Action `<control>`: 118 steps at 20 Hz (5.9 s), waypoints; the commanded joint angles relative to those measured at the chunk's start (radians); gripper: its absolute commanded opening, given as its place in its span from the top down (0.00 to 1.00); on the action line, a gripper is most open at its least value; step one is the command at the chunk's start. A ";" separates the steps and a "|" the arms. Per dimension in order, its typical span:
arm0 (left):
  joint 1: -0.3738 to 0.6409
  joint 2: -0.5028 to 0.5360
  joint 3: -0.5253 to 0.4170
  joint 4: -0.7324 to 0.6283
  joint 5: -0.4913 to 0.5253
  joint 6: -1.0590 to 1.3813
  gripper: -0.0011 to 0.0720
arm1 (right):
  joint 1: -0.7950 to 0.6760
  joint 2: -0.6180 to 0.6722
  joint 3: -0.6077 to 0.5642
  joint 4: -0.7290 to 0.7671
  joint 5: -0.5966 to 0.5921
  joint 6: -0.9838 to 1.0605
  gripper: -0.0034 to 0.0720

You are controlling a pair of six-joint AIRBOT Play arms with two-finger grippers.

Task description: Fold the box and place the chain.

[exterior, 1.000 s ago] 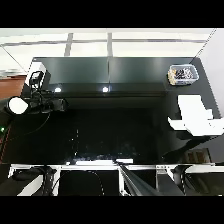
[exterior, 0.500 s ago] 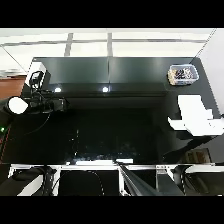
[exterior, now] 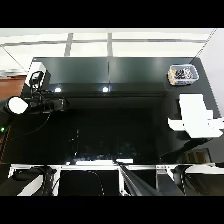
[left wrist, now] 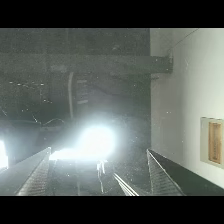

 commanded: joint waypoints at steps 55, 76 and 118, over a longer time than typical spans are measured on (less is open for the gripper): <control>-0.217 -0.802 0.567 -0.624 -0.637 0.719 0.54 | 1.091 0.795 -1.074 0.910 -0.659 -0.005 0.94; -0.288 -0.488 0.336 -0.644 -0.367 1.100 0.96 | 1.092 0.795 -0.755 0.231 -0.317 -0.122 0.06; -0.373 -0.531 0.209 -0.648 -0.023 1.764 0.95 | 1.291 0.692 -0.765 0.227 -0.489 -0.357 0.06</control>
